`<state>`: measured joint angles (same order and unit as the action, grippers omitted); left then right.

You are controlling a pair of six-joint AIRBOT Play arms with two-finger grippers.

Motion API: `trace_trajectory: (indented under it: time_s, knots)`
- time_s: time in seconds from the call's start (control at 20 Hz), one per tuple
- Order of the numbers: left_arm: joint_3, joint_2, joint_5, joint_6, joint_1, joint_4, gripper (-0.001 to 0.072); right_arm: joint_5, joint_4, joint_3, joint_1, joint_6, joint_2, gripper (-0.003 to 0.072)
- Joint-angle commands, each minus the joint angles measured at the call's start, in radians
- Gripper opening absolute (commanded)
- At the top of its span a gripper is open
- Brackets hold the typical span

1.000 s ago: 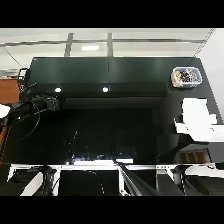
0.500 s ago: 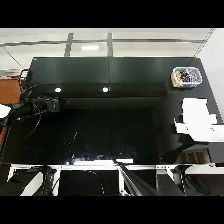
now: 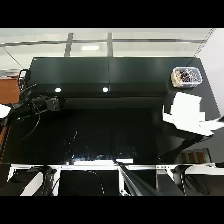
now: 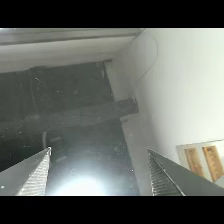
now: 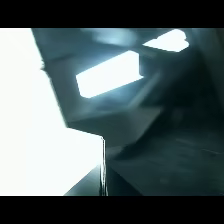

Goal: Fold the box and place the chain.

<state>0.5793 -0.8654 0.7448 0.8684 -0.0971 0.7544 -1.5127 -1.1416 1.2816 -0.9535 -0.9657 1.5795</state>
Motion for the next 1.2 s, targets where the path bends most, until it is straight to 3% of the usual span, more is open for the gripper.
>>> trace_trajectory:
  time_s: [0.0,0.3,0.4,0.55,0.65,0.8,0.9,1.15]
  knots:
    - [0.001,-0.001,0.000,-0.001,0.001,-0.011,0.0714,-0.026,0.145,-0.073,0.082,-0.002,-0.117,0.0013]
    - [0.000,-0.002,0.076,0.075,0.001,-0.013,0.0713,0.191,0.554,-0.504,0.344,0.147,-0.475,0.0013]
    - [0.000,-0.007,0.104,0.079,0.013,-0.015,0.0713,0.352,0.697,-0.657,0.496,0.218,-0.599,0.0013]
    - [0.033,-0.069,0.045,0.078,0.069,-0.070,0.0703,0.681,0.855,-0.840,0.762,0.256,-0.692,0.0014]
    - [0.134,-0.182,0.092,0.088,0.108,-0.078,0.0702,0.854,0.879,-0.887,0.959,0.257,-0.692,0.0013]
    - [0.314,-0.417,0.304,0.107,0.136,-0.173,0.0702,0.992,0.880,-0.888,1.155,0.256,-0.692,0.0014]
    - [0.391,-0.563,0.448,0.103,0.132,-0.224,0.0702,1.019,0.878,-0.888,1.213,0.256,-0.692,0.0014]
    - [0.494,-0.785,0.593,-0.044,0.193,-0.232,0.0703,0.995,0.878,-0.888,1.244,0.255,-0.692,0.0014]
